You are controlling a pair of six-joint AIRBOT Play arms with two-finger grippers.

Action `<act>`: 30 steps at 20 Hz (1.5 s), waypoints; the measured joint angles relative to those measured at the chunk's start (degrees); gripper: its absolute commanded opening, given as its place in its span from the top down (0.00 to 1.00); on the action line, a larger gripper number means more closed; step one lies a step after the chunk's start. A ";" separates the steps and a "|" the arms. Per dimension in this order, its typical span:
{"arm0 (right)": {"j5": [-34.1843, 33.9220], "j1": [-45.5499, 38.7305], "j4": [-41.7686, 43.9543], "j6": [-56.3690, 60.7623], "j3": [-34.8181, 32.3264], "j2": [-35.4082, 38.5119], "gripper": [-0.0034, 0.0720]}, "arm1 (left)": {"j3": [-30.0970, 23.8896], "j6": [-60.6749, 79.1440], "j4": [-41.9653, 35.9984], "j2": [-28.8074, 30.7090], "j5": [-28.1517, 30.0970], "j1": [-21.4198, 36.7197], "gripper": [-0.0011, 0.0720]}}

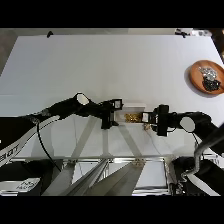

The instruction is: Fold the box and place the chain.

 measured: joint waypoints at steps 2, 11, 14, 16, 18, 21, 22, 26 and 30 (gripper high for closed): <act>-0.72 -0.07 2.78 -3.32 -0.15 -1.95 0.21 | 0.00 0.00 0.00 0.00 0.00 0.00 0.36; -4.04 -0.15 12.15 -9.57 -0.28 -5.60 0.45 | 0.00 0.00 0.00 0.00 0.00 0.00 0.36; -4.28 -0.17 13.66 -9.92 -0.28 -5.75 0.64 | 0.00 0.00 0.00 0.00 0.00 0.00 0.36; -4.31 -0.17 14.19 -9.94 -0.28 -5.77 0.76 | 0.00 0.02 0.02 0.00 0.00 0.00 0.36; -4.31 -0.17 14.38 -9.94 -0.28 -5.75 0.76 | 0.00 0.02 0.02 0.00 0.00 0.00 0.36; -4.15 -0.17 13.51 -9.66 -0.28 -5.01 0.92 | 0.00 0.00 0.00 0.00 0.00 0.00 0.36; -4.15 -0.17 12.79 -9.22 -0.28 -4.57 0.95 | 0.00 -0.02 0.00 0.00 0.02 0.00 0.36; -3.50 -0.17 10.10 -7.74 -0.28 -1.64 0.95 | 0.00 -0.02 -0.02 0.00 0.07 0.00 0.36; -1.16 -0.17 7.06 -6.84 -0.28 4.04 0.95 | 0.00 -0.02 -0.02 0.00 0.04 0.00 0.36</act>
